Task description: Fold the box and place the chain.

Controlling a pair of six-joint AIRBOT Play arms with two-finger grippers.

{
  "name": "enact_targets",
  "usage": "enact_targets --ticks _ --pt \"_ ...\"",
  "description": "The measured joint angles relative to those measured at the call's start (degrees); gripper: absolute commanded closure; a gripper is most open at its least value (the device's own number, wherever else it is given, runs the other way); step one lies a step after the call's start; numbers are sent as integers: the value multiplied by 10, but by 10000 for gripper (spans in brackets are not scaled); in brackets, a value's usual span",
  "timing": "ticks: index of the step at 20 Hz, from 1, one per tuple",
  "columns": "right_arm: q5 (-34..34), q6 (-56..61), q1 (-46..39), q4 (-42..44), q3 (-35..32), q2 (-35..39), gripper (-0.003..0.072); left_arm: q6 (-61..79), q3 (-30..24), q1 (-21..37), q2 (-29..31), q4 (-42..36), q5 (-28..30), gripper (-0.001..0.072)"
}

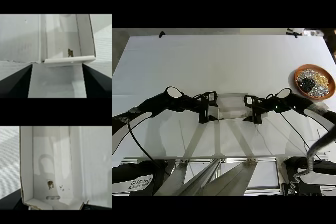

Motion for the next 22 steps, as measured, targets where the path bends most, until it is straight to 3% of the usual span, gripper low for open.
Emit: enact_targets --ticks 9,22 --pt "0 0 0 0 0 0 181 7 0 -14 -10 0 -13 1" --pt "0 0 0 0 0 0 181 4 0 -32 -40 -43 16 19"
